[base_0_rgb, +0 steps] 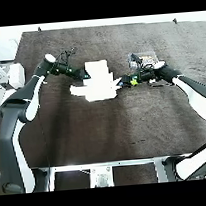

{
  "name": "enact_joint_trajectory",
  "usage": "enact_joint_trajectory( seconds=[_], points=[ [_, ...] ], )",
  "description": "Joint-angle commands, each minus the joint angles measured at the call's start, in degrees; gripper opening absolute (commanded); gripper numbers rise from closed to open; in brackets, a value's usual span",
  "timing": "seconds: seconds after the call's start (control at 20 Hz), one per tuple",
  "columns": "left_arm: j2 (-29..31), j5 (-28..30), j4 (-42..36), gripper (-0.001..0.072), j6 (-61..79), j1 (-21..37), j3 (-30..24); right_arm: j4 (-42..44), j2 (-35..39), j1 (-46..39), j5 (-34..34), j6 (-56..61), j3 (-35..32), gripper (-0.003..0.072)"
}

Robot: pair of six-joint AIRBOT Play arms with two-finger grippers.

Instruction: Fold the box and place the chain.

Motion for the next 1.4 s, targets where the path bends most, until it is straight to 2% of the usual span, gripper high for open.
enact_joint_trajectory(
  seconds=[0.0,0.1,0.15,0.4,0.5,0.55,0.8,0.85,0.95,1.0,1.05,1.1,1.15,1.2,1.25,1.35],
  points=[
    [-0.9,-0.6,-1.4,0.0528,0.5,0.0,0.0,0.0,0.0,0.0,-0.2,-0.3,0.0,0.001],
    [-0.9,-0.3,-3.1,0.0525,1.6,0.0,0.0,0.0,0.0,0.0,-0.2,-0.5,0.0,0.001],
    [-0.9,-0.4,-3.8,0.0469,1.7,0.0,0.0,0.0,0.0,0.0,-0.3,-0.5,0.0,0.001],
    [-1.6,-1.1,-4.5,0.0442,2.5,0.0,0.0,0.0,0.0,0.0,-0.6,-0.5,0.0,0.001],
    [-1.7,-1.0,-4.6,0.0394,2.9,0.0,0.0,0.0,0.0,0.0,-0.6,-0.5,0.0,0.0011],
    [-1.7,-0.9,-5.7,0.0346,3.4,0.0,0.0,0.0,0.0,0.0,-0.6,-0.5,0.0,0.001],
    [-1.7,-0.8,-7.5,0.0339,4.1,0.1,0.0,0.0,0.0,0.0,-0.6,-0.5,-0.1,0.001],
    [-1.7,-0.8,-8.4,0.0236,4.5,0.0,0.0,0.0,0.0,0.0,-0.6,-0.5,-0.4,0.001],
    [-1.7,-0.8,-9.5,0.0234,5.1,0.0,0.0,-0.3,0.0,0.0,-0.6,-0.5,-1.4,0.001],
    [-1.7,-0.8,-9.5,0.0193,5.5,0.0,0.0,-0.6,0.0,0.0,-0.7,-0.6,-1.8,0.0011],
    [-1.7,-0.7,-9.6,0.0094,5.5,0.0,0.0,-0.6,0.0,0.0,-0.8,-1.5,-2.1,0.0011],
    [-1.7,-0.7,-9.7,0.0048,5.7,0.0,0.0,-0.6,0.0,0.0,-0.8,-2.3,-2.2,0.0011],
    [-1.7,-0.8,-10.0,0.0022,6.4,0.0,0.0,-0.4,0.0,0.0,-0.8,-3.6,-2.2,0.004],
    [-1.7,-0.8,-10.0,0.0022,6.4,0.0,0.0,-0.4,0.1,-0.1,-0.8,-4.2,-2.2,0.0209],
    [-1.7,-1.0,-10.3,0.0022,7.6,0.0,0.0,-0.4,0.3,-0.4,-0.8,-4.3,-2.2,0.0308],
    [-1.7,-2.6,-12.8,0.0021,12.2,0.1,0.0,-0.4,1.7,-2.2,-0.8,-5.0,-2.2,0.0306]
  ],
)
